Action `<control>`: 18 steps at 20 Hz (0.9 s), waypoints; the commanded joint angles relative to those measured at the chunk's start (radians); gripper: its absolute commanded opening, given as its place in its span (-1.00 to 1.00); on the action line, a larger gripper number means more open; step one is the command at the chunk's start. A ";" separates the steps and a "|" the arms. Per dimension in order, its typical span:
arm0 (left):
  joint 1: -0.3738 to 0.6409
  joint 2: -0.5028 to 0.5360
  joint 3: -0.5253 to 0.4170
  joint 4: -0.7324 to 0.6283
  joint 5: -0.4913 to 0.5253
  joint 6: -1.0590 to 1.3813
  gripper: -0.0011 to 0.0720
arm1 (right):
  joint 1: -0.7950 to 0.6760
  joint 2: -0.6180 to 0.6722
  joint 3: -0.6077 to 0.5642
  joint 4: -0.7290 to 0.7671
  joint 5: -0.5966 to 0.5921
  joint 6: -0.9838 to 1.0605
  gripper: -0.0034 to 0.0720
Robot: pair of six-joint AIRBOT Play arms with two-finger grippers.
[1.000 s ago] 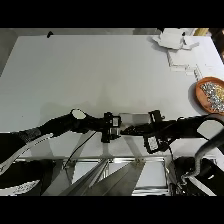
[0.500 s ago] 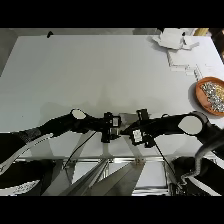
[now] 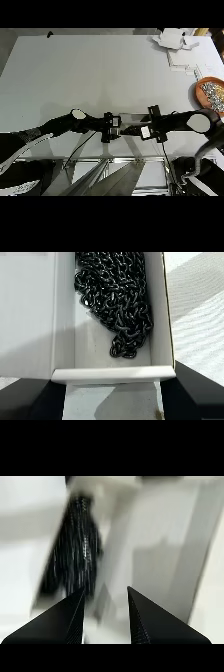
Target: Fold the box and place the chain.
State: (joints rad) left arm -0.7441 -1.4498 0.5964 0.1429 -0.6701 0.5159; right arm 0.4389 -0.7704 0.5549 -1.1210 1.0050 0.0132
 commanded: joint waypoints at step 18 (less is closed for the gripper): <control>0.000 0.001 0.000 0.000 0.000 0.000 -0.22 | -0.354 -0.244 -0.096 -0.135 -0.169 0.027 -0.32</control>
